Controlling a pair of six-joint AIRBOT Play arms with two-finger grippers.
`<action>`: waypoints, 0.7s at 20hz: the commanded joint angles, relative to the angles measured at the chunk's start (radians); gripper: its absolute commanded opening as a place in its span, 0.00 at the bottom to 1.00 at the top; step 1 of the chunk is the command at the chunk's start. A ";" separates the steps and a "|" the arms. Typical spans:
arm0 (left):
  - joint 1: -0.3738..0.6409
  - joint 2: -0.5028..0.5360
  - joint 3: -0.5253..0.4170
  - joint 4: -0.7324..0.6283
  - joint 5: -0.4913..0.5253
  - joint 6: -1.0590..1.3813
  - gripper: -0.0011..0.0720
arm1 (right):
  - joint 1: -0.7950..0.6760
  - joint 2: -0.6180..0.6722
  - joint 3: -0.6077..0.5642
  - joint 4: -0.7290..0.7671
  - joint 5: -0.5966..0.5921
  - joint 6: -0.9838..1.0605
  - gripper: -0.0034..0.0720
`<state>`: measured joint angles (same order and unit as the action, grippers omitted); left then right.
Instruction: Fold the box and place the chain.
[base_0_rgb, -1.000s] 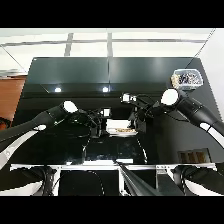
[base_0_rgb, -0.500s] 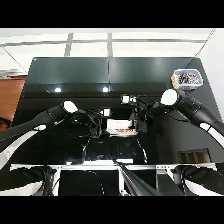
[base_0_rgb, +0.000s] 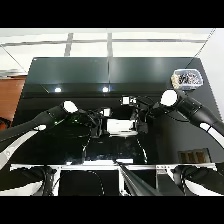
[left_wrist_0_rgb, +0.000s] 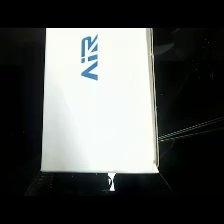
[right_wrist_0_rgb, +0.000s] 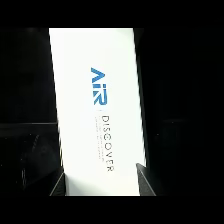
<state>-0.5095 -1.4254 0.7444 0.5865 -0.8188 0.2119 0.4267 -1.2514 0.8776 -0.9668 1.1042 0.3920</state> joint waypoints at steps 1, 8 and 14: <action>0.000 0.001 0.000 0.000 -0.001 -0.003 0.57 | 0.000 0.000 0.000 0.005 -0.008 0.000 0.71; 0.000 0.001 0.000 0.000 -0.001 -0.003 0.57 | 0.026 0.000 0.000 -0.020 0.001 0.000 0.68; 0.000 0.001 0.000 0.000 -0.001 -0.003 0.57 | 0.051 0.000 0.000 -0.047 -0.006 0.001 0.68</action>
